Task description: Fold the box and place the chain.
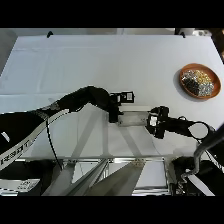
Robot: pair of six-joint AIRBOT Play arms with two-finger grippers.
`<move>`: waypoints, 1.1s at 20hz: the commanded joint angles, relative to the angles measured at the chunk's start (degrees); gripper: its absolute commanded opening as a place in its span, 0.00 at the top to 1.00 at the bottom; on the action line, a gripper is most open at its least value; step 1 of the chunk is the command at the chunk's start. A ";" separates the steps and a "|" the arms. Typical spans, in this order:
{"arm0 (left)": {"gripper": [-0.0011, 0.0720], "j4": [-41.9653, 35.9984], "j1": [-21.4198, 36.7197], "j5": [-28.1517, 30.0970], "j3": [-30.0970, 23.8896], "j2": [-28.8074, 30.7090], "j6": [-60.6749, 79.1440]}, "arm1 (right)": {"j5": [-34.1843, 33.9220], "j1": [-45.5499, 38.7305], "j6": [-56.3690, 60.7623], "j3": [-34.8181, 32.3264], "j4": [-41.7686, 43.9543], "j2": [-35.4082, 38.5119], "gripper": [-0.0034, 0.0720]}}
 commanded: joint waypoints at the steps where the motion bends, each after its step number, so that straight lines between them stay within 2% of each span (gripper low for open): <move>1: 0.97 0.02 0.00 0.02 0.02 -0.02 0.02 | 1.62 -2.05 -1.33 2.82 0.85 -3.15 0.04; 7: 0.97 0.02 0.00 0.02 0.02 -0.02 0.02 | 4.15 -3.43 -4.09 3.72 2.86 -7.19 0.04; 15: 0.97 0.02 0.00 0.02 0.02 -0.02 0.02 | 4.66 -7.23 -4.42 3.78 3.98 -7.89 0.04; 22: 0.97 0.02 0.02 0.02 0.02 -0.02 0.02 | 7.78 -7.23 -7.30 7.80 5.22 -13.18 0.04</move>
